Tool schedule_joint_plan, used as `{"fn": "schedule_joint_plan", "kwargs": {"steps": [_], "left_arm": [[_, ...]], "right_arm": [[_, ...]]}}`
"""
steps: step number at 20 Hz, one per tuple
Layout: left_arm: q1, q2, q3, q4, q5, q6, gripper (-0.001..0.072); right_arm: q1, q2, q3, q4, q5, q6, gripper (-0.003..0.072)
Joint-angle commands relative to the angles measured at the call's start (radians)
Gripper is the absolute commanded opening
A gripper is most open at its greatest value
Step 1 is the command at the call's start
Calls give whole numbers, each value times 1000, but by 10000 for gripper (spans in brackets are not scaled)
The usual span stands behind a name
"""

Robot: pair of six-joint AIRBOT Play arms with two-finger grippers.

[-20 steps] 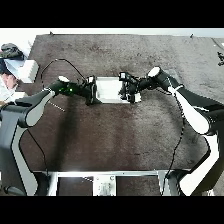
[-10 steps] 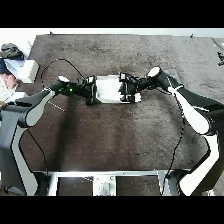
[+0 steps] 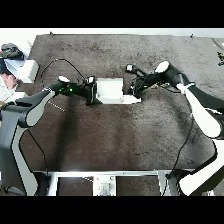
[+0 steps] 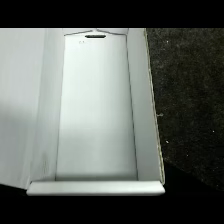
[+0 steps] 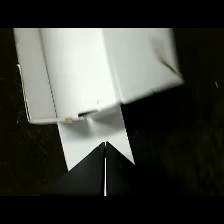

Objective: Fold the box and place the chain.

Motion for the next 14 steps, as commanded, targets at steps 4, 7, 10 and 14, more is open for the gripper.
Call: {"fn": "schedule_joint_plan", "kwargs": {"steps": [4, 7, 10, 14], "left_arm": [[0, -1, 0, 0, 1, 1, 264], [0, -1, 0, 0, 1, 1, 264], [0, -1, 0, 0, 1, 1, 263], [0, -1, 0, 0, 1, 0, 263]], "right_arm": [[-166, 66, -12, 38, 105, 529, 10], [-244, 66, -80, 37, 72, 691, 10], [-270, 64, -162, 38, -16, 785, 10], [-241, 1, -180, 94, -7, 788, 10]]}}
